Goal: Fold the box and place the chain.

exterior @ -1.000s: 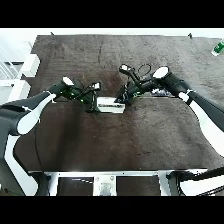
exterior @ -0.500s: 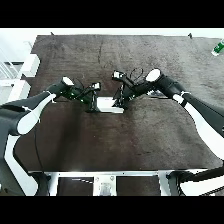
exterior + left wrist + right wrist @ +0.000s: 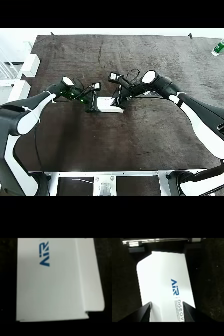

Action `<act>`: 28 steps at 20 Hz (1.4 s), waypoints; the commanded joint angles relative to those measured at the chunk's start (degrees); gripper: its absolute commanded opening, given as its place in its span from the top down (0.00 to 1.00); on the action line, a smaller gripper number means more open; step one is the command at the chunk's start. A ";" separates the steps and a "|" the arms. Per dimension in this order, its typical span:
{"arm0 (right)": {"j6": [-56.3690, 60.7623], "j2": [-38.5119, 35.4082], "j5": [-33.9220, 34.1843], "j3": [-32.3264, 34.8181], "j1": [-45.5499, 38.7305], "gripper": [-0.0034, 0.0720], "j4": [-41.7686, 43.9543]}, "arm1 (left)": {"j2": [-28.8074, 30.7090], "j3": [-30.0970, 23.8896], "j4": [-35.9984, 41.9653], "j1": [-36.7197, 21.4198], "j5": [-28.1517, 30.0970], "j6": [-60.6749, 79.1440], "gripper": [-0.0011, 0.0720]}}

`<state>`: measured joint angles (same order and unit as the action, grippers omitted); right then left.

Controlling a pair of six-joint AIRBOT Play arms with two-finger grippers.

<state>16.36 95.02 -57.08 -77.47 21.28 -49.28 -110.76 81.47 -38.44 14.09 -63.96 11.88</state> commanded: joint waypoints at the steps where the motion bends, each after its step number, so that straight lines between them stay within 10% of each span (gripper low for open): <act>1: 0.07 0.04 1.18 -1.36 0.07 0.35 -0.31 | 0.04 0.02 -0.04 -0.02 -0.04 0.11 0.34; 28: 3.08 0.22 1.07 -1.20 0.79 0.57 -2.47 | 0.04 0.02 -0.02 -0.02 -0.04 0.13 0.34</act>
<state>19.33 95.24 -55.59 -78.81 21.78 -51.90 -110.76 81.52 -38.52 14.02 -64.03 12.08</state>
